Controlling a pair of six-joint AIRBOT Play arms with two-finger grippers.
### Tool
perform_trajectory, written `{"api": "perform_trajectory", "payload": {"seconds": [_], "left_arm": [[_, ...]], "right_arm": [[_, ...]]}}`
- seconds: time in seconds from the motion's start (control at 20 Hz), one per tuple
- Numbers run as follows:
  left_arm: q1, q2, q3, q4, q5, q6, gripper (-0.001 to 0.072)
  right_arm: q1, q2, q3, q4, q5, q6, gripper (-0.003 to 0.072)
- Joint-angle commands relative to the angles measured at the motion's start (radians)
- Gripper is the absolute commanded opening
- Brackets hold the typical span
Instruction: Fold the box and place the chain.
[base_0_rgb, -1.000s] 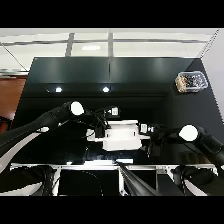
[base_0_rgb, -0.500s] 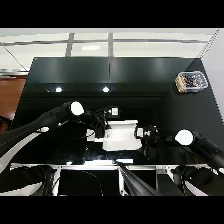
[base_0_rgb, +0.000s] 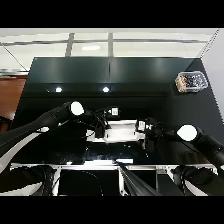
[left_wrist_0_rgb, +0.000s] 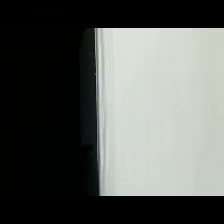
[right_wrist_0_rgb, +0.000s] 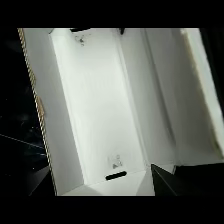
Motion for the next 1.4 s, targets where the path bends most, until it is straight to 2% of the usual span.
{"api": "perform_trajectory", "payload": {"seconds": [0.0, 0.2, 0.45, 0.6, 0.8, 1.35], "left_arm": [[-0.001, -0.001, 0.001, 0.0, 0.0, 0.0, 0.0027], [-0.001, -0.001, 0.001, 0.0, 0.0, 0.0, 0.0026], [-0.001, -0.001, 0.001, 0.0, 0.0, 0.0, 0.0027], [-0.001, -0.001, 0.001, 0.0, 0.0, 0.0, 0.0027], [-0.001, -0.001, 0.001, 0.0, 0.0, 0.0, 0.0026], [-0.001, -0.001, 0.001, 0.0, 0.0, 0.0, 0.0026]], "right_arm": [[-0.02, -0.001, 0.019, -0.006, -0.005, -0.033, 0.072], [-0.035, -0.008, 0.028, 0.003, -0.045, -0.049, 0.072], [-0.049, -0.049, 0.03, 0.094, -0.04, -0.102, 0.072], [-0.049, -0.089, 0.03, 0.164, 0.029, -0.145, 0.072], [-0.048, -0.163, 0.029, 0.121, 0.064, -0.188, 0.072], [-0.048, -0.238, 0.029, 0.123, 0.023, -0.308, 0.072]]}}
